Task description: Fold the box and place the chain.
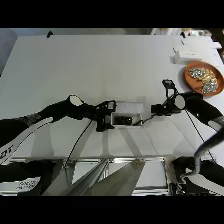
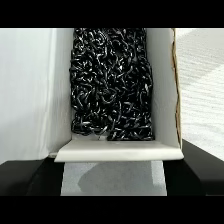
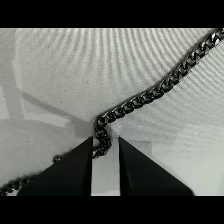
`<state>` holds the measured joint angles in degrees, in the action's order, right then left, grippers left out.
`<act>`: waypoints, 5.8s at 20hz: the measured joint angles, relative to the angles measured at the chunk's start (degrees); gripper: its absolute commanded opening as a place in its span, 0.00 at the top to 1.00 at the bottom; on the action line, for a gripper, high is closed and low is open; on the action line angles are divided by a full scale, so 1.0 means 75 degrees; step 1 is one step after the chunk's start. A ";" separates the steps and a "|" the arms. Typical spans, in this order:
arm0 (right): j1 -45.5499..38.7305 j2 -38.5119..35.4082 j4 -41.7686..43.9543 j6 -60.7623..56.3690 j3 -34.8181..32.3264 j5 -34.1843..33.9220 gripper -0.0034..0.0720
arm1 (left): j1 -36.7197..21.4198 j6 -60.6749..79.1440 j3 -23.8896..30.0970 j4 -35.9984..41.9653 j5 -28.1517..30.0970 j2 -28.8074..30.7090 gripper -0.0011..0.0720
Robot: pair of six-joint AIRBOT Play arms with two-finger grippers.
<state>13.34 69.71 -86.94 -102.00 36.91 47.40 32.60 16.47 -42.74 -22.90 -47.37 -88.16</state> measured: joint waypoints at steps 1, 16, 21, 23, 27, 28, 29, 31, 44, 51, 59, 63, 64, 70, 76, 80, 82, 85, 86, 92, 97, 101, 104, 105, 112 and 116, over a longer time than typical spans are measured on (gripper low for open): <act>-0.0006 0.0023 0.0015 0.0012 0.0000 0.0023 0.93 | 0.0000 0.0000 0.0000 0.0000 0.0000 0.0000 0.62; 0.0670 -0.3386 0.1990 0.1314 -0.0009 0.0877 0.93 | 0.0000 0.0000 0.0000 0.0000 0.0000 0.0000 0.62; 0.1725 -0.3928 0.3453 0.1754 -0.0009 0.0154 0.93 | 0.0000 0.0000 0.0000 0.0000 0.0000 0.0000 0.62; 0.2157 -0.3995 0.3844 0.1813 -0.0012 -0.0198 0.93 | 0.0000 0.0000 0.0000 0.0000 0.0000 0.0000 0.62; 0.2871 -0.4051 0.4462 0.1920 -0.0012 -0.1005 0.93 | 0.0000 0.0000 0.0000 0.0000 0.0000 0.0000 0.62; 0.3025 -0.4054 0.4607 0.1985 -0.0012 -0.1239 0.93 | 0.0000 0.0000 0.0000 0.0000 0.0000 0.0000 0.62; 0.3171 -0.4060 0.4750 0.2055 -0.0012 -0.1451 0.93 | 0.0000 0.0003 0.0000 0.0000 0.0000 0.0000 0.62; 0.3448 -0.4062 0.5030 0.2203 -0.0012 -0.1880 0.93 | 0.0000 0.0000 0.0000 0.0000 0.0000 0.0000 0.62; 0.3838 -0.3445 0.4841 0.1988 -0.0012 -0.2562 0.93 | 0.0000 0.0000 0.0000 0.0000 0.0000 0.0000 0.62; 0.3483 -0.3153 0.3279 0.0711 -0.0009 -0.1947 0.93 | 0.0000 0.0000 0.0000 0.0000 0.0000 0.0000 0.62; 0.3331 -0.2148 0.2556 0.0370 -0.0009 -0.1358 0.70 | 0.0000 0.0000 0.0000 0.0000 0.0000 0.0000 0.62; 0.3346 -0.1754 0.2611 0.0991 0.0236 -0.0941 0.59 | 0.0000 0.0000 0.0000 0.0000 0.0000 0.0000 0.62; 0.3346 -0.1708 0.2582 0.1224 0.0437 -0.0737 0.65 | 0.0000 0.0000 0.0000 0.0000 0.0000 0.0000 0.62; 0.2704 -0.1614 0.1585 0.2084 0.2060 -0.0023 0.93 | 0.0000 0.0000 0.0000 0.0000 0.0000 0.0000 0.62; 0.1682 -0.0918 0.1262 0.3503 0.2570 0.0090 0.93 | 0.0000 0.0000 0.0000 0.0000 0.0000 0.0000 0.62; 0.1868 -0.0140 0.1571 0.4908 0.2632 0.0545 0.93 | 0.0000 0.0000 0.0000 0.0000 0.0000 0.0000 0.62; 0.2090 0.0076 0.1961 0.5724 0.2646 0.0670 0.93 | 0.0000 0.0000 0.0000 0.0000 0.0000 0.0000 0.62; 0.2413 0.0204 0.2340 0.6802 0.2649 0.1008 0.87 | 0.0000 0.0000 0.0000 0.0000 0.0000 0.0000 0.62; 0.2492 0.0221 0.2410 0.7061 0.2649 0.1177 0.83 | 0.0000 0.0003 0.0000 -0.0003 0.0000 0.0000 0.62; 0.2681 0.0204 0.2739 0.8070 0.2643 0.2343 0.55 | 0.0000 0.0000 0.0000 0.0000 0.0000 0.0000 0.62; 0.2926 0.0122 0.2798 0.8891 0.2407 0.2591 0.56 | 0.0000 0.0003 0.0000 -0.0003 0.0000 0.0000 0.62; 0.3028 0.0099 0.2661 0.9186 0.2299 0.2180 0.56 | 0.0000 0.0000 0.0000 0.0000 0.0000 0.0000 0.62; 0.3054 0.0093 0.2512 0.9264 0.2273 0.1953 0.60 | 0.0000 -0.0003 0.0000 0.0000 0.0000 0.0000 0.62; 0.3060 0.0093 0.2492 0.9273 0.2267 0.1903 0.67 | 0.0000 -0.0003 0.0000 0.0000 0.0000 0.0000 0.62; 0.3063 0.0093 0.2355 0.9302 0.2261 0.1760 0.85 | 0.0000 -0.0012 0.0000 0.0003 0.0000 0.0000 0.62; 0.3063 0.0093 0.2267 0.9206 0.2261 0.1757 0.89 | 0.0000 0.0000 0.0000 0.0003 0.0003 0.0000 0.62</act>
<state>36.32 70.41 -69.93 -32.95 53.87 60.58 32.60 16.47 -42.74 -22.87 -47.35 -88.16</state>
